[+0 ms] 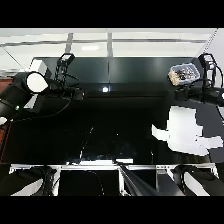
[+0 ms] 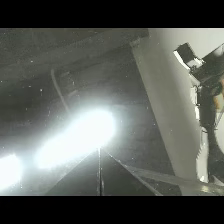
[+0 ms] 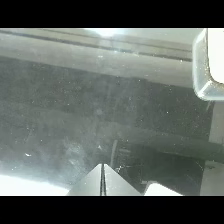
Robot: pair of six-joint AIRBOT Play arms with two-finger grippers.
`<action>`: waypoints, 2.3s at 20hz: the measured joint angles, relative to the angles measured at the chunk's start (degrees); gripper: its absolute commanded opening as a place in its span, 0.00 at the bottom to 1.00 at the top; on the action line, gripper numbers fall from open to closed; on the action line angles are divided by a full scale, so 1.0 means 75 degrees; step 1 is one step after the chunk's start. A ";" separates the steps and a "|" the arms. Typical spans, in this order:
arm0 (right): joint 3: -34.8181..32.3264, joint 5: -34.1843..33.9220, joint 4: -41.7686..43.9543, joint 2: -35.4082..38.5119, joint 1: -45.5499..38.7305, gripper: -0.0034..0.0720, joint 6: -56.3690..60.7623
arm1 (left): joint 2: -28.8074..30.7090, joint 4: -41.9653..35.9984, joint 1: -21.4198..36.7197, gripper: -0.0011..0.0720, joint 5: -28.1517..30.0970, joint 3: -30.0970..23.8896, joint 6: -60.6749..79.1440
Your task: Fold the box and place the chain.
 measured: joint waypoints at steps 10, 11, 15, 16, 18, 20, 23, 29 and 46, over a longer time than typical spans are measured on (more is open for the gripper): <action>0.0000 0.0000 0.0000 0.0000 0.0000 0.07 0.0000 | 0.0000 -0.0003 0.0000 0.06 0.0000 0.0000 0.0000; 0.0000 0.0000 0.0000 -0.0003 0.0000 0.07 0.0000 | 0.0000 -0.0003 0.0000 0.06 0.0000 0.0000 0.0000; 0.0000 0.0000 0.0000 0.0000 0.0000 0.07 0.0000 | 0.0000 0.0000 0.0000 0.06 0.0000 0.0003 0.0000; 0.0000 0.0000 0.0000 -0.0003 0.0000 0.07 0.0000 | 0.0000 0.0000 0.0000 0.05 0.0000 0.0000 0.0000; 0.0000 0.0000 0.0003 0.0000 0.0000 0.07 0.0000 | 0.0000 0.0000 0.0000 0.05 0.0000 0.0000 0.0000; 0.0000 -0.0003 0.0009 0.0000 0.0000 0.07 0.0000 | 0.0000 -0.0003 0.0000 0.06 0.0000 0.0000 0.0003; 0.0000 -0.0003 0.0184 0.0000 0.0000 0.07 0.0000 | -0.0029 -0.0026 0.0000 0.06 0.0236 0.0003 0.0000; 0.0000 -0.0137 0.0959 -0.0003 0.0006 0.07 0.0000 | -0.0306 -0.0723 -0.0032 0.05 0.0300 0.0000 -0.0006; 0.0140 -0.1454 0.0755 -0.0959 -0.1868 0.99 0.1244 | -0.0408 -0.0851 0.1781 0.99 -0.1513 0.0000 -0.0277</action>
